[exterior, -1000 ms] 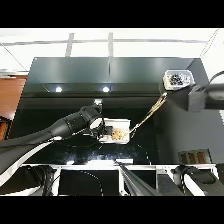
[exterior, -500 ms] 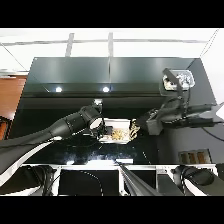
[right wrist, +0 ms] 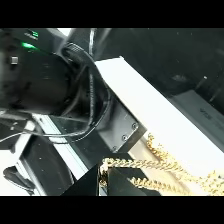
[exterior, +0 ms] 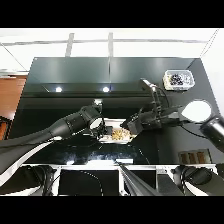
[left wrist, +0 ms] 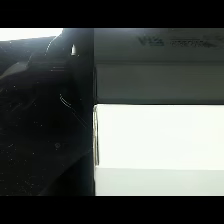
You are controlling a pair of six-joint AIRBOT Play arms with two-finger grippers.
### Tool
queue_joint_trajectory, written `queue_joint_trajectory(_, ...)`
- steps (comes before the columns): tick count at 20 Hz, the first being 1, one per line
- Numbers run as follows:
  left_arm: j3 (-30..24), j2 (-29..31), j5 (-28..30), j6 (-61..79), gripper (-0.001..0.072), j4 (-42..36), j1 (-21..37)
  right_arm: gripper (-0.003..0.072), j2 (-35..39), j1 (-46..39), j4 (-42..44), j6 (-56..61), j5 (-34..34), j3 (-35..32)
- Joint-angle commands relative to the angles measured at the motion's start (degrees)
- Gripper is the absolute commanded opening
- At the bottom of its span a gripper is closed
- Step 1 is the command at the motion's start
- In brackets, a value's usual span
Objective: Fold the box and place the chain.
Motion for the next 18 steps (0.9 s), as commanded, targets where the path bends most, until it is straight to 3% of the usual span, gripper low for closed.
queue_joint_trajectory(1, 0.02, -0.04, 0.0, 0.02, 0.0028, 0.0, 0.02, 0.0104, -2.6, 0.59, -0.72, -1.16, -2.34, -0.04)
queue_joint_trajectory(2, 0.02, -0.04, 0.04, 0.02, 0.0028, 0.02, 0.04, 0.0406, -2.4, -0.9, -1.2, -1.07, -1.01, 0.04)
queue_joint_trajectory(3, 0.02, -0.04, 0.04, 0.02, 0.0028, 0.07, 0.04, 0.0497, -1.7, -3.85, -1.33, -1.25, 2.89, 0.31)
queue_joint_trajectory(6, 0.02, -0.04, 0.02, 0.02, 0.0028, 0.04, 0.04, 0.0497, 3.28, -16.59, -4.72, -5.53, 14.16, 0.48)
queue_joint_trajectory(9, 0.02, -0.04, 0.04, 0.02, 0.0028, 0.02, 0.04, 0.0496, 6.69, -26.05, -12.68, -13.62, 16.96, -2.62)
queue_joint_trajectory(11, 0.02, -0.04, 0.04, 0.02, 0.0028, 0.04, 0.04, 0.0497, 6.58, -26.45, -12.24, -20.15, 7.91, -9.29)
queue_joint_trajectory(13, 0.02, -0.04, 0.07, 0.02, 0.0028, 0.07, 0.04, 0.072, 6.43, -23.15, -14.53, -29.97, -2.34, -14.73)
queue_joint_trajectory(18, 0.02, -0.04, 0.02, 0.02, 0.0028, 0.04, 0.04, 0.072, 4.22, -11.78, -18.58, -58.53, -9.01, -17.84)
